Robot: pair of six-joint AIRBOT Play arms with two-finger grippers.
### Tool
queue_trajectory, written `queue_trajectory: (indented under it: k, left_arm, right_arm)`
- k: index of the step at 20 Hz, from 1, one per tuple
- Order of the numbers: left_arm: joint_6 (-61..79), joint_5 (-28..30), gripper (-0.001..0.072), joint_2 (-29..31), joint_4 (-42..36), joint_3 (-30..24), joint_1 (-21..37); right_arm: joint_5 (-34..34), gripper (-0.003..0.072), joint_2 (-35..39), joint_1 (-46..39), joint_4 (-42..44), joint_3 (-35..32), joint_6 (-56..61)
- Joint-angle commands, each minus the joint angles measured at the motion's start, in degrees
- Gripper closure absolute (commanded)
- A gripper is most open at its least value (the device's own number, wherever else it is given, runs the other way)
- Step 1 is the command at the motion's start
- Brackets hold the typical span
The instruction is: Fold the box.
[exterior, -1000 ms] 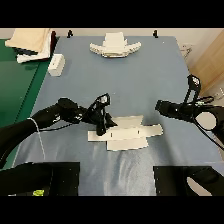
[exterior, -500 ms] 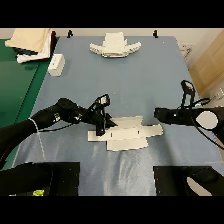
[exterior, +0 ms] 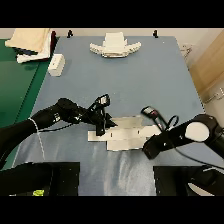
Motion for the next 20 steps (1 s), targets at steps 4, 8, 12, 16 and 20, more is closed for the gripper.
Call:
queue_trajectory:
  k: [4,8,12,16,20]
  left_arm:
    - [0.0,0.0,0.0694,0.0,0.0,0.0,0.0]
    - [0.0,0.0,0.0694,0.0,0.0,0.0,0.0]
    - [0.0,0.0,0.0694,0.0,0.0,0.0,0.0]
    - [0.0,0.0,0.0694,0.0,0.0,0.0,-0.1]
    - [0.0,0.0,0.0694,0.0,0.0,0.0,-0.1]
  right_arm:
    - [-10.2,-0.0025,-5.0,20.9,-23.8,-1.0,-12.6]
    - [-15.2,-0.0025,-10.5,20.9,-28.6,-3.7,-14.0]
    - [-21.3,-0.0023,-13.4,20.9,-36.7,-4.1,-6.7]
    - [-22.3,-0.0018,-12.9,20.9,-46.4,-4.1,10.2]
    - [-19.5,-0.0018,-9.9,20.9,-47.4,-2.3,19.9]
